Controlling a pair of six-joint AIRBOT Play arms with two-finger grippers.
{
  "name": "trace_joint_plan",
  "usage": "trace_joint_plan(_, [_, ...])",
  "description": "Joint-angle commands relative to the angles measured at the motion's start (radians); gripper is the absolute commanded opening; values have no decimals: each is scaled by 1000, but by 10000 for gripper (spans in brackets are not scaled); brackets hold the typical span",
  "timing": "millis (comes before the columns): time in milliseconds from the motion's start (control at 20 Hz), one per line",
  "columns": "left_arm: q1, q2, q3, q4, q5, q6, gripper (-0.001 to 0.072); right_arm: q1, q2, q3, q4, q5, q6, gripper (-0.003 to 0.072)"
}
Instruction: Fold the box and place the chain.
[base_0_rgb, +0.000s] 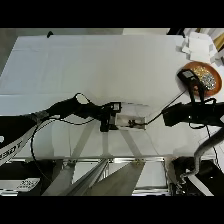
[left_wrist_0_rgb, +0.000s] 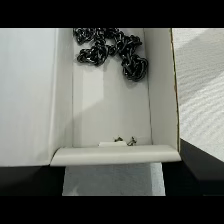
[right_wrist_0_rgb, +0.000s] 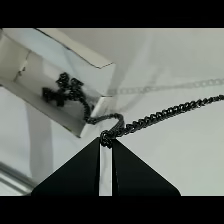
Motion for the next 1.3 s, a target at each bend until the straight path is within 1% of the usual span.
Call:
trace_joint_plan(0, [0,1,0,0,0,0,391,65,12,1,69,-8,2,13])
trace_joint_plan(350, [0,1,0,0,0,0,391,138,12,1,192,-165,2,13])
trace_joint_plan(500, [0,1,0,0,0,0,391,175,11,1,230,-207,5,14])
trace_joint_plan(650, [0,1,0,0,-1,0,391,207,0,1,230,-229,5,14])
trace_joint_plan(1050, [0,1,0,0,-1,0,391,285,-154,0,232,-271,12,14])
trace_joint_plan(1250, [0,1,0,0,0,0,391,316,-188,-1,238,-377,34,14])
